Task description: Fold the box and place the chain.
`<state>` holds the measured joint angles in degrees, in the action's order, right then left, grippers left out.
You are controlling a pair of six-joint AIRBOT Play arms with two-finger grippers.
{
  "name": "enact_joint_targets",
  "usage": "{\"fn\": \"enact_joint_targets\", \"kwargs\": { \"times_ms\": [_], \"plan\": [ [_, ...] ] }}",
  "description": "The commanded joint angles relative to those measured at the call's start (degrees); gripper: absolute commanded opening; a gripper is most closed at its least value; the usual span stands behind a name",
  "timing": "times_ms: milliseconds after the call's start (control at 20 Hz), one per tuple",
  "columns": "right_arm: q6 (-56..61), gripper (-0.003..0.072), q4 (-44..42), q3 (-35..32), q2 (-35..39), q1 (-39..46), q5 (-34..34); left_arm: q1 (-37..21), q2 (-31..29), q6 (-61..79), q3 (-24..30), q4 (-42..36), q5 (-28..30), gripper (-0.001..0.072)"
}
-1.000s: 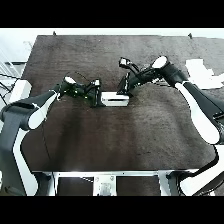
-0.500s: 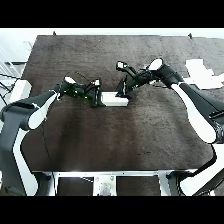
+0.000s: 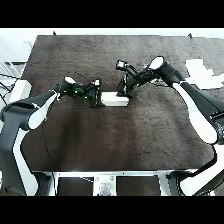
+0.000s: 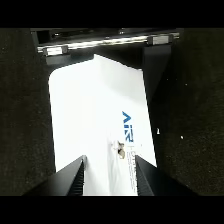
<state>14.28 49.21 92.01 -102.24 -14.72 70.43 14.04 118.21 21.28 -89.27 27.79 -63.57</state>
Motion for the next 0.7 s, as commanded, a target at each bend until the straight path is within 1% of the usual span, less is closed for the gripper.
{"fn": "enact_joint_targets", "kwargs": {
  "times_ms": [0,150,450,550,650],
  "plan": [
    [0.0,0.0371,0.0,0.0,0.0,0.0,1.0,0.0,0.0,0.0,0.0,0.0,0.0,0.0622],
    [0.0,0.0370,0.0,0.0,-0.2,-0.1,-0.5,0.0,0.0,0.0,0.0,0.0,0.0,0.0622],
    [0.0,0.0371,0.0,0.0,-1.0,-0.1,-7.5,0.0,0.0,0.0,0.0,0.0,0.0,0.0622],
    [0.1,0.0370,-0.1,0.2,-0.8,-0.1,-6.8,0.0,0.0,0.0,0.0,0.0,0.0,0.0622],
    [0.2,0.0370,-0.1,0.2,-0.3,-0.2,-4.6,0.0,0.0,0.0,0.0,0.0,0.0,0.0622]
  ]
}}
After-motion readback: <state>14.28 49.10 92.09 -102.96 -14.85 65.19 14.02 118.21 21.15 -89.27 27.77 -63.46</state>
